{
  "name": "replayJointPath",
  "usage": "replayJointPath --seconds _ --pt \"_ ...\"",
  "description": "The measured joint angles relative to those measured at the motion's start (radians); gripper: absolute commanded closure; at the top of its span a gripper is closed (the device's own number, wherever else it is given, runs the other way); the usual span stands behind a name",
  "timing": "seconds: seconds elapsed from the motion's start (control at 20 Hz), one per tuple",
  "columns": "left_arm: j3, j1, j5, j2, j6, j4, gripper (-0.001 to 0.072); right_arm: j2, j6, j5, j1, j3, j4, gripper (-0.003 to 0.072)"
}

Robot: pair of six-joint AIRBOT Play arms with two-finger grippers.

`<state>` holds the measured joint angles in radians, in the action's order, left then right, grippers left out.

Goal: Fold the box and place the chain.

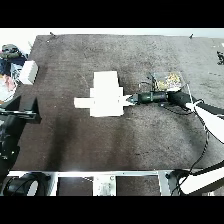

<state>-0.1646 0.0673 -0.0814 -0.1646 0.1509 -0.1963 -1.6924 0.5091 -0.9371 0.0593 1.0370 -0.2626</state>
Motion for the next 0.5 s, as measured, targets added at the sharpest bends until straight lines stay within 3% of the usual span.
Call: replayJointPath --seconds 0.25,0.5 --pt "-0.059 0.0 -0.142 -0.071 0.006 0.033 0.0183 0.0 0.008 0.073 0.024 0.008 0.003 0.0675" --pt "-0.229 0.0 -0.291 -0.344 0.006 0.042 0.0183 0.0 0.01 0.092 0.03 0.009 0.003 0.0675"
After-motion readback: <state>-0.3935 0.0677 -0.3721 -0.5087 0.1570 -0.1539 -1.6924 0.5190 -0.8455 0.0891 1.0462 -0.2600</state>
